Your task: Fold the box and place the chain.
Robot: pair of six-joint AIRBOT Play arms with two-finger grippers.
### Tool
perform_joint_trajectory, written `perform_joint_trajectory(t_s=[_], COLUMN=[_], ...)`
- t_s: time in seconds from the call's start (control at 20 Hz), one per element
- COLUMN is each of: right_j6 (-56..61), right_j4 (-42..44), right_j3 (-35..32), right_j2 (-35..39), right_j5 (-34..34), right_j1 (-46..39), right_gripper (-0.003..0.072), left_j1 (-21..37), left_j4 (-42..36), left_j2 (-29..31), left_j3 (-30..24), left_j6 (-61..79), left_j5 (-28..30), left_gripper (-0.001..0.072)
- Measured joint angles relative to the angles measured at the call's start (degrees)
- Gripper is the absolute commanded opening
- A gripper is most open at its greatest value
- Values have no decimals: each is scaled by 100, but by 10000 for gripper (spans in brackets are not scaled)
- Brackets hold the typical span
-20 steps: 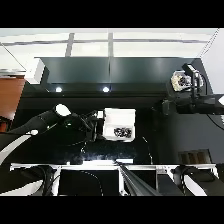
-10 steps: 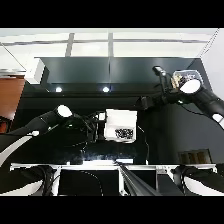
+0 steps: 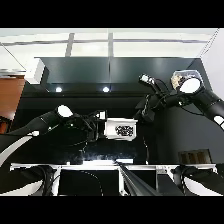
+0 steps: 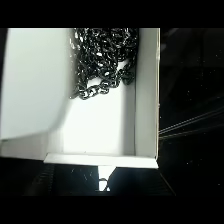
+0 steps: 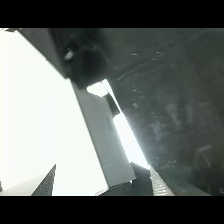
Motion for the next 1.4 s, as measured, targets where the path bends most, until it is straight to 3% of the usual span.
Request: perform_joint_trajectory(t_s=[0.4,0.7,0.95,1.4], right_j6=[59,33,-422,-1141], right_j4=[-7,13,-2,-76], right_j3=[-299,-1019,-1244,-1292], right_j2=[278,798,905,927], right_j5=[350,-415,-1029,-1010], right_j1=[168,529,896,1003], right_gripper=[720,720,720,720], left_j1=[0,0,0,0], left_j4=[15,15,15,15], left_j2=[0,0,0,0], left_j3=[0,0,0,0], left_j6=[-13,-13,-13,-13], left_j5=[24,24,24,15], left_gripper=[425,425,425,425])
